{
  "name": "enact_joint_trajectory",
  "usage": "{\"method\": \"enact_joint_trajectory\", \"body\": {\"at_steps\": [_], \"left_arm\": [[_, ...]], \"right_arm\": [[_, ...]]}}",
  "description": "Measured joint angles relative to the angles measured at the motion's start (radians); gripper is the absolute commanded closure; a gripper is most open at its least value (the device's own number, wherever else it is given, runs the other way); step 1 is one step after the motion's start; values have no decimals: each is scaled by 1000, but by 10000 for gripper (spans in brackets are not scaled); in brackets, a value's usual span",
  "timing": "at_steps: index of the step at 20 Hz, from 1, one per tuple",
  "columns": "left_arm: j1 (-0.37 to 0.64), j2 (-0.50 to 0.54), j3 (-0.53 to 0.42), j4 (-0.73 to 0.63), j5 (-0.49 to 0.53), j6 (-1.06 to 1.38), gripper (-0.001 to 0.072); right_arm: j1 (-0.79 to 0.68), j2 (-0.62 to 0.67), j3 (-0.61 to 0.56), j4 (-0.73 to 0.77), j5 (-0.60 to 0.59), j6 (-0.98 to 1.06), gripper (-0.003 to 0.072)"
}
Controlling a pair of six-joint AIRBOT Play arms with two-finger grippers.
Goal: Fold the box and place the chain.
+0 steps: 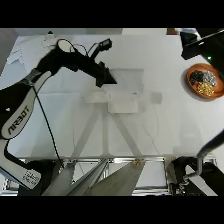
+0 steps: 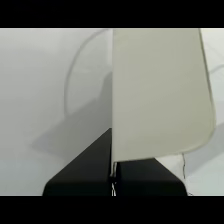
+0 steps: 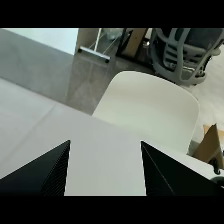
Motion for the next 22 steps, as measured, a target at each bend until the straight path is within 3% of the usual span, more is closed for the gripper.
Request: {"method": "enact_joint_trajectory", "body": {"at_steps": [5,11,22], "left_arm": [[-13,-84,-1,-13,79,119,705],[-16,-113,-1,-14,164,222,705],[-16,-177,-1,-49,169,247,704]], "right_arm": [[0,25,0,0,-12,0,210],[0,30,0,-1,-14,0,211],[0,30,0,-1,-11,3,211]]}}
